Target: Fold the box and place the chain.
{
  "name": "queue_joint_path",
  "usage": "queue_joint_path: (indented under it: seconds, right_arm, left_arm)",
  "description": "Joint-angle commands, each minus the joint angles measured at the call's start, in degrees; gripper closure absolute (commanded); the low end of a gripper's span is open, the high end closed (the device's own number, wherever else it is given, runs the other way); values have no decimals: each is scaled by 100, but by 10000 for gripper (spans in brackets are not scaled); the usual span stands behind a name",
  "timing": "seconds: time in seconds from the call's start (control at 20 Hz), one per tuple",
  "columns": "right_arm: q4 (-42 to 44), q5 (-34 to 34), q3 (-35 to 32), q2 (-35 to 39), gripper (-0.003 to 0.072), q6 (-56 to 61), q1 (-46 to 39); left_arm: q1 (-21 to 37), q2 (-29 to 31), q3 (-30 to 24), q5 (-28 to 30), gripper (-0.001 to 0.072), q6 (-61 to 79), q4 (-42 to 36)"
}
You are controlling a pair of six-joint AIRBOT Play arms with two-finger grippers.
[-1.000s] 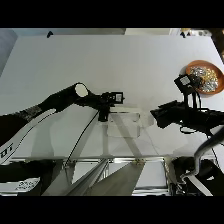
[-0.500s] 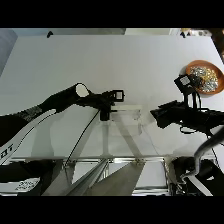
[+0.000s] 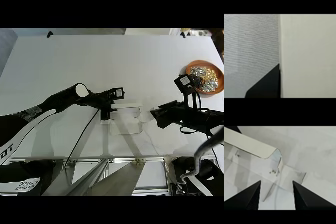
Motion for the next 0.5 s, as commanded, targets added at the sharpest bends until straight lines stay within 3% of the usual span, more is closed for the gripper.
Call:
queue_joint_path:
  seconds: [0.0, 0.45]
  right_arm:
    - [2, 2, -2, -4, 246, 2, 0]
    - [2, 0, -4, -4, 246, 2, 0]
  left_arm:
    - [2, 2, 7, -164, 704, 118, 240]
    - [-20, 2, 9, -284, 704, 238, 256]
